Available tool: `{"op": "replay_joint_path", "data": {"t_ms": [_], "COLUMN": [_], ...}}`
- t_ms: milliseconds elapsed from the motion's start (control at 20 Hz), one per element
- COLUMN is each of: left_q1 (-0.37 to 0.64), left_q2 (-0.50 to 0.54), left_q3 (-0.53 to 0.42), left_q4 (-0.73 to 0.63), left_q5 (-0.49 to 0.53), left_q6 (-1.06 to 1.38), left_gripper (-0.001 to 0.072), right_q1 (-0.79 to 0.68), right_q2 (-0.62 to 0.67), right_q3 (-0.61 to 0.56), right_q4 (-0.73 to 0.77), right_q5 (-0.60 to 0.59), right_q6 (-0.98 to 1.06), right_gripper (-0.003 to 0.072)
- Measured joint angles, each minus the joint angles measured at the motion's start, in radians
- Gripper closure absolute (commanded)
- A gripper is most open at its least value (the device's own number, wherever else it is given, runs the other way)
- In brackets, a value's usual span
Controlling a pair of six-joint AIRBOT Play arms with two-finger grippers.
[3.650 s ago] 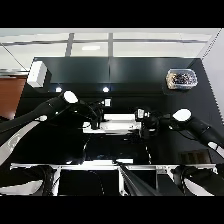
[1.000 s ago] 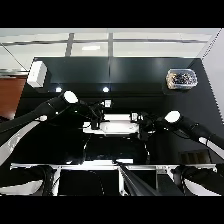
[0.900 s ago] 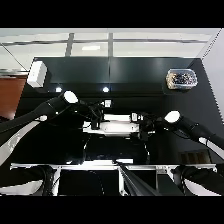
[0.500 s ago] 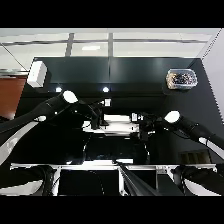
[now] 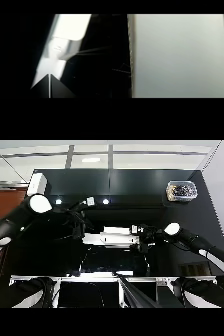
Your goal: Fold the box and place the chain.
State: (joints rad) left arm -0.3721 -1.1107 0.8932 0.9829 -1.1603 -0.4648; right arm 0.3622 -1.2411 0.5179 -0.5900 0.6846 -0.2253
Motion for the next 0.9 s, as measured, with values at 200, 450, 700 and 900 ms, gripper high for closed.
{"op": "replay_joint_path", "data": {"t_ms": [200, 450, 700, 900], "left_q1": [-0.051, -0.135, -0.144, -0.125], "left_q2": [0.038, 0.005, -0.113, -0.245], "left_q3": [-0.089, -0.168, -0.139, -0.052], "left_q4": [-0.159, -0.367, -0.424, -0.378], "left_q5": [-0.055, 0.269, 0.507, 0.511], "left_q6": [-0.131, -0.176, -0.18, -0.215], "left_gripper": [0.0685, 0.0684, 0.0686, 0.0687], "right_q1": [0.0, 0.0, 0.0, 0.0], "right_q2": [0.0, 0.0, 0.0, 0.0], "right_q3": [0.0, 0.0, 0.0, 0.0], "right_q4": [-0.001, -0.005, -0.006, -0.006], "right_q5": [0.001, 0.005, 0.009, 0.01], "right_q6": [0.0, -0.002, -0.002, -0.003], "right_gripper": [0.0348, 0.0546, 0.0546, 0.0556]}}
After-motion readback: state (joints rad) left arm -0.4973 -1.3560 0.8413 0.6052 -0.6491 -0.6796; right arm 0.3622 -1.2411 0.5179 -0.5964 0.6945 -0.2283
